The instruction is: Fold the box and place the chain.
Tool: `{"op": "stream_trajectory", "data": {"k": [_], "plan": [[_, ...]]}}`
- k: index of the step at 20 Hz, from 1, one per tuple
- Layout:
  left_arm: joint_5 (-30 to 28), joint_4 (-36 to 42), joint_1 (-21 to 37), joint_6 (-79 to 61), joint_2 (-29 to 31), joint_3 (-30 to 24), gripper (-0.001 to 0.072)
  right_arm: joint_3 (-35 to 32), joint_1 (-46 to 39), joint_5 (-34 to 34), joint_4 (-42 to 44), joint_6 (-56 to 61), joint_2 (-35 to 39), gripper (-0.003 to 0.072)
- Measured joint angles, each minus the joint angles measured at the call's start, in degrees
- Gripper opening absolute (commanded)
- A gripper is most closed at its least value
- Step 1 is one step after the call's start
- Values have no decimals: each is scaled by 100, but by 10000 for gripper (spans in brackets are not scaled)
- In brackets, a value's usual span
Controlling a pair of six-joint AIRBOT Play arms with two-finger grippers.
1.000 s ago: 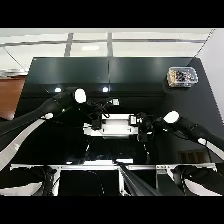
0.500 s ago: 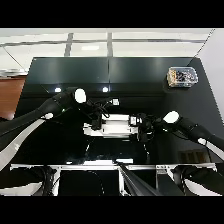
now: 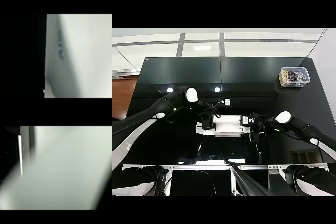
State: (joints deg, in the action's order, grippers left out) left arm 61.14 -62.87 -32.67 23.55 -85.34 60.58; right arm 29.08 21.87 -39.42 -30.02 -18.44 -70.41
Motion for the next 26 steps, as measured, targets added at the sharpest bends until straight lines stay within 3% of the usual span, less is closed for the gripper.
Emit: {"op": "stream_trajectory", "data": {"k": [2,3,4,5,7,9,10,13,15,19,22,26], "plan": [[391,-181,20,245,11,144,688,-2,0,-9,0,0,0,492],[560,-332,37,437,13,225,688,0,0,-9,-2,0,0,433],[756,-498,63,636,35,282,688,0,0,-11,-2,0,0,264],[988,-664,92,841,83,328,687,0,0,-13,-2,0,0,184],[1362,-994,184,1283,247,385,631,0,0,-13,-4,0,0,181],[1746,-1268,315,1753,494,411,289,-2,0,-15,-4,0,0,180],[1906,-1355,391,1991,632,413,21,0,0,-15,-4,2,0,181],[2282,-1281,660,2566,1113,308,19,-2,0,-17,-4,2,0,180],[2105,-715,743,2776,1528,-61,20,0,0,-17,-4,2,0,180],[820,811,520,2533,2485,-1572,23,0,0,-17,-4,4,0,180],[114,1897,227,2192,2820,-2577,25,0,0,-20,-4,9,0,180],[-927,3040,2,1606,2798,-3110,25,0,0,-17,-4,17,0,180]]}}
